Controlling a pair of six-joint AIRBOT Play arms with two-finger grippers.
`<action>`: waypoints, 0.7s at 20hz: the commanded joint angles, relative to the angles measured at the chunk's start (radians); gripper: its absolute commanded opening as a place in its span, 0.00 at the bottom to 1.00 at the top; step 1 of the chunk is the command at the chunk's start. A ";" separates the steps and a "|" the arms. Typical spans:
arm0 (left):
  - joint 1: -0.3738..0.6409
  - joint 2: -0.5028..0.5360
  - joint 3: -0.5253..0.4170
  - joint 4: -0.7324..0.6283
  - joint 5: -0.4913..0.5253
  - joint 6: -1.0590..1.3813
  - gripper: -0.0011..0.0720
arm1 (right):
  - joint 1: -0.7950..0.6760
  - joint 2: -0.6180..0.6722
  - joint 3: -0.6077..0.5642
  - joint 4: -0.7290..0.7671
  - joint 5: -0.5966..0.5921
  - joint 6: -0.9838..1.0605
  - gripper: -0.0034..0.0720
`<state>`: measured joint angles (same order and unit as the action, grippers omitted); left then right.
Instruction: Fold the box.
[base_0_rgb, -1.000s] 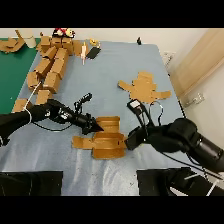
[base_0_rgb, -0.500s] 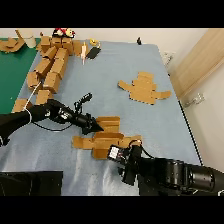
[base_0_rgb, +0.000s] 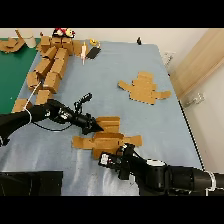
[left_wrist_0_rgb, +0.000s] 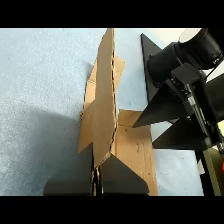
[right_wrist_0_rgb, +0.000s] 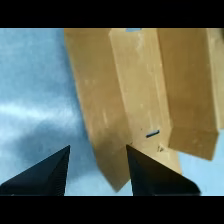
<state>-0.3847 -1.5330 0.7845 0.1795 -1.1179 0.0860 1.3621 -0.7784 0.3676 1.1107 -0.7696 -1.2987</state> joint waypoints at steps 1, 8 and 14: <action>0.000 0.000 0.000 0.000 0.000 0.000 0.03 | 0.002 -0.047 0.010 -0.175 0.045 0.161 0.78; 0.000 0.000 0.000 0.000 0.000 0.000 0.03 | 0.002 -0.047 0.045 -0.282 -0.037 0.368 0.78; -0.001 0.000 0.000 0.000 0.000 0.000 0.03 | 0.002 -0.038 0.046 -0.349 -0.070 0.366 0.90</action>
<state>-0.3847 -1.5330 0.7845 0.1795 -1.1179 0.0856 1.3632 -0.8230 0.4110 0.8082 -0.8162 -0.9485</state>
